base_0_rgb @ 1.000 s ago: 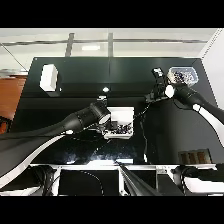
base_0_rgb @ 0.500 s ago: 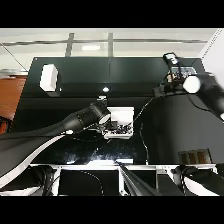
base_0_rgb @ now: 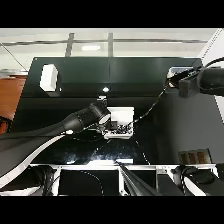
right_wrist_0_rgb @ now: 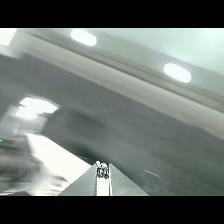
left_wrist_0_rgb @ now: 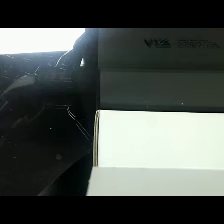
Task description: Fold the box and place the chain.
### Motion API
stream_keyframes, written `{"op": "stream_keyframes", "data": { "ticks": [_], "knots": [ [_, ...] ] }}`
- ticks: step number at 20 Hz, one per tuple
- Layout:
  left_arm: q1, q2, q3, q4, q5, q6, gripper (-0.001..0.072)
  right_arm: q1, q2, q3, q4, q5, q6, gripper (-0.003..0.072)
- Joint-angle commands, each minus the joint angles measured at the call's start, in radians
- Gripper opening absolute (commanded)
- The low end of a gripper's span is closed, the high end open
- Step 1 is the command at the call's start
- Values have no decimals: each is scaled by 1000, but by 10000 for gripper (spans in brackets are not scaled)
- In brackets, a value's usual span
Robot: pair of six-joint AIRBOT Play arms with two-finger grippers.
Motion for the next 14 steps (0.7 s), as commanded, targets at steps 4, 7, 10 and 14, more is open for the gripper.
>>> {"op": "stream_keyframes", "data": {
  "ticks": [4,7,10,14],
  "knots": [
    [1,-1,0,0,0,0,33,111,-26,33,266,19,-73,43],
    [1,-1,0,0,0,0,33,164,-76,30,246,42,-73,43],
    [1,-1,0,0,0,0,33,171,-108,-29,155,70,-71,43],
    [1,-1,0,0,0,0,32,171,-120,-246,171,-19,-71,43]
  ]
}}
